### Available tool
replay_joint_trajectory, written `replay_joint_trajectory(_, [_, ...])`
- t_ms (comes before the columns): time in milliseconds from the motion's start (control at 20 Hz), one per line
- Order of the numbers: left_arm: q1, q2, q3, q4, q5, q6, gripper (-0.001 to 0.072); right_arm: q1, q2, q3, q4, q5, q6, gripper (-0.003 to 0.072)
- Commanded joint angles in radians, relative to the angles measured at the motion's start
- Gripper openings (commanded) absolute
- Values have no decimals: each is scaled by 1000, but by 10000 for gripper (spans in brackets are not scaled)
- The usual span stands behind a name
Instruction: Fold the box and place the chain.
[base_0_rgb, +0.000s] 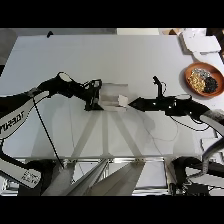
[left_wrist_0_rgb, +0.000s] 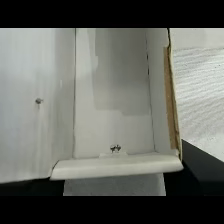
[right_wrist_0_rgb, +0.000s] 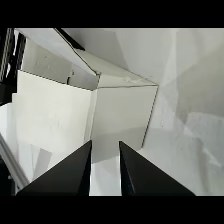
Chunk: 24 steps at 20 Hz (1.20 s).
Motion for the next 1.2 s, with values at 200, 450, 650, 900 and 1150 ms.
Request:
replay_joint_trajectory(200, [1, 1, 0, 0, 0, 0, 274, 1, 17, 0, 47, 2, -29, 201])
replay_joint_trajectory(450, [1, 1, 0, 0, 0, 0, 274, 42, 16, 0, 48, -68, -29, 203])
replay_joint_trajectory(650, [1, 1, 0, 0, 0, 0, 274, 102, 16, 0, 47, -158, -29, 302])
replay_joint_trajectory(900, [1, 1, 0, 0, 0, 0, 274, 127, 16, 0, -14, -242, -25, 301])
replay_joint_trajectory(1150, [1, 1, 0, 0, 0, 0, 274, 127, 17, 0, -42, -283, -25, 300])
